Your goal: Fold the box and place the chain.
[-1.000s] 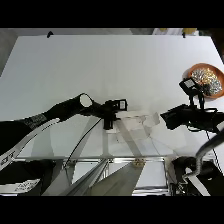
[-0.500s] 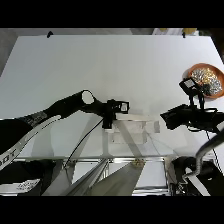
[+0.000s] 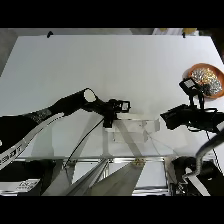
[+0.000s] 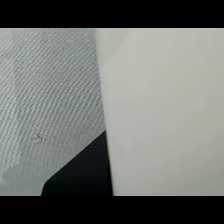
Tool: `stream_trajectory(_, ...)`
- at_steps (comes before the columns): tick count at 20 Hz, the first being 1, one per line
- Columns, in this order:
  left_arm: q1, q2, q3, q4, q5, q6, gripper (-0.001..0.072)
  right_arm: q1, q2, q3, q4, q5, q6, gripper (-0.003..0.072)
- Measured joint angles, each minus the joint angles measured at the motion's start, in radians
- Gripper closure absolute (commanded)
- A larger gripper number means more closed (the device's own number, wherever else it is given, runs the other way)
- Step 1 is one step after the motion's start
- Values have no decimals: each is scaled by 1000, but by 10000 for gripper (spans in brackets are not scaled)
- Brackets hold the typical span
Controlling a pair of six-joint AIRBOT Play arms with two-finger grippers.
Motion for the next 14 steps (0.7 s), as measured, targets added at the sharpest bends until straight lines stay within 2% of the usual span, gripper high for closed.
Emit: stream_trajectory(14,0,-8,0,0,15,0,698,0,0,0,0,0,0,282)
